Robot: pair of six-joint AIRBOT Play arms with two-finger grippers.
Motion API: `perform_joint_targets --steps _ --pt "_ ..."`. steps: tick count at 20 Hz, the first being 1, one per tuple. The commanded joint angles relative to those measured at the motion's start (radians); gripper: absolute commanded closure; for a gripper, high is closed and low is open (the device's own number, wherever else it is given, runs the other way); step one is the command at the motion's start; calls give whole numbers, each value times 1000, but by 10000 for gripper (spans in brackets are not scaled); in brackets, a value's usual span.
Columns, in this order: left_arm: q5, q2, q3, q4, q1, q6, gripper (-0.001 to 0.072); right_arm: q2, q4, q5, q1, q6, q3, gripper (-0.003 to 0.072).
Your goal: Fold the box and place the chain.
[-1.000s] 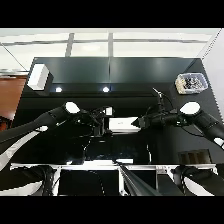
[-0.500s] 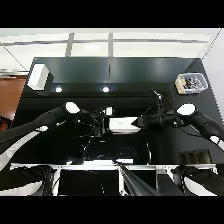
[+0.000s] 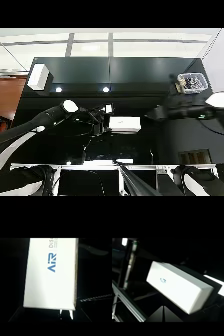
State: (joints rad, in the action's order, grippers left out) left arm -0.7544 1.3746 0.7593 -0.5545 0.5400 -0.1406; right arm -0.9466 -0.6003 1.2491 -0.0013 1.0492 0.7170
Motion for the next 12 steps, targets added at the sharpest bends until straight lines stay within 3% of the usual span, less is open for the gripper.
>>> perform_joint_targets --steps 1,3,5,12 --pt "-136 -72 51 -54 -6 123 -6 150 -173 140 -206 71 20 674" --pt "-198 -86 122 -63 23 193 -6 195 -220 135 -296 104 15 674" --pt "-158 -58 175 -67 63 236 -6 200 -213 97 -321 108 10 674" --pt "-93 165 322 -68 163 332 -6 200 -216 65 -321 106 -2 673"
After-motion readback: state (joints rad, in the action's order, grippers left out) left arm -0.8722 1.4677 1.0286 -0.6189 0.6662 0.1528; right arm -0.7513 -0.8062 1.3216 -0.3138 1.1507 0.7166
